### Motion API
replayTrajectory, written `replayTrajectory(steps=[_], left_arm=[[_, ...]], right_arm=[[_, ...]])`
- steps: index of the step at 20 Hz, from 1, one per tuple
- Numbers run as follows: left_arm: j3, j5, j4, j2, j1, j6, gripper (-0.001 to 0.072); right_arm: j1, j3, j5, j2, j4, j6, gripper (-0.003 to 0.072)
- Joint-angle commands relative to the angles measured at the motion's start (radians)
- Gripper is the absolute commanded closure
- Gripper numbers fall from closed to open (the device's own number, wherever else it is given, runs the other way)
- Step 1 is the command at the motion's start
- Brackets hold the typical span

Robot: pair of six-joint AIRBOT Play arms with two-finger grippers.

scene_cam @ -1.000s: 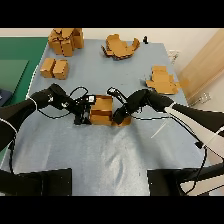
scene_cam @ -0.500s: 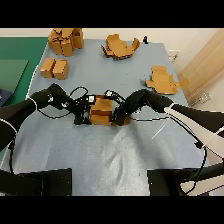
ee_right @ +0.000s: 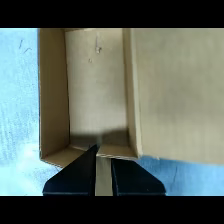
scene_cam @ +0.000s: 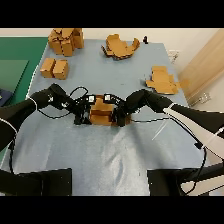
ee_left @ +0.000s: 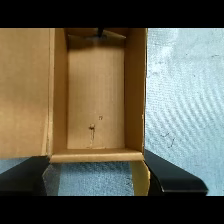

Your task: Fold the box.

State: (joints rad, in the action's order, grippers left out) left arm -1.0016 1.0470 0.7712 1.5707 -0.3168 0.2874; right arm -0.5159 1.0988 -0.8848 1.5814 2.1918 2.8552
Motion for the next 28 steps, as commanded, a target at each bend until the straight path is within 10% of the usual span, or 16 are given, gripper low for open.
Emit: replayTrajectory(steps=[1,13,14,16,22,23,25,28], left_arm=[[-0.001,-0.001,0.0,0.0,0.001,0.0,0.0612],[-0.001,0.0,0.0,0.0,0.0,0.0,0.0612],[-0.001,0.0,0.0,0.0,0.0,0.0,0.0612],[-0.001,0.0,0.0,0.0,0.001,0.0,0.0612],[-0.001,0.0,0.0,0.0,0.001,0.0,0.0612],[-0.001,0.0,0.0,0.0,0.001,0.0,0.0612],[-0.001,0.0,0.0,0.0,0.001,0.0,0.0612],[-0.001,-0.001,0.0,0.0,0.001,0.0,0.0612]], right_arm=[[-0.032,0.001,0.032,0.001,0.023,0.025,0.052],[-0.042,0.001,0.063,0.001,0.041,-0.039,0.0519],[-0.04,0.001,0.06,0.001,0.041,-0.049,0.0464],[-0.04,0.001,0.062,0.001,0.04,-0.07,0.0118],[-0.04,0.001,0.056,0.0,0.031,-0.082,0.0111],[-0.039,0.001,0.053,0.0,0.026,-0.085,0.0193],[-0.038,0.001,0.013,-0.006,-0.019,-0.101,0.0627],[-0.034,0.001,-0.022,-0.016,-0.14,-0.233,0.0683]])
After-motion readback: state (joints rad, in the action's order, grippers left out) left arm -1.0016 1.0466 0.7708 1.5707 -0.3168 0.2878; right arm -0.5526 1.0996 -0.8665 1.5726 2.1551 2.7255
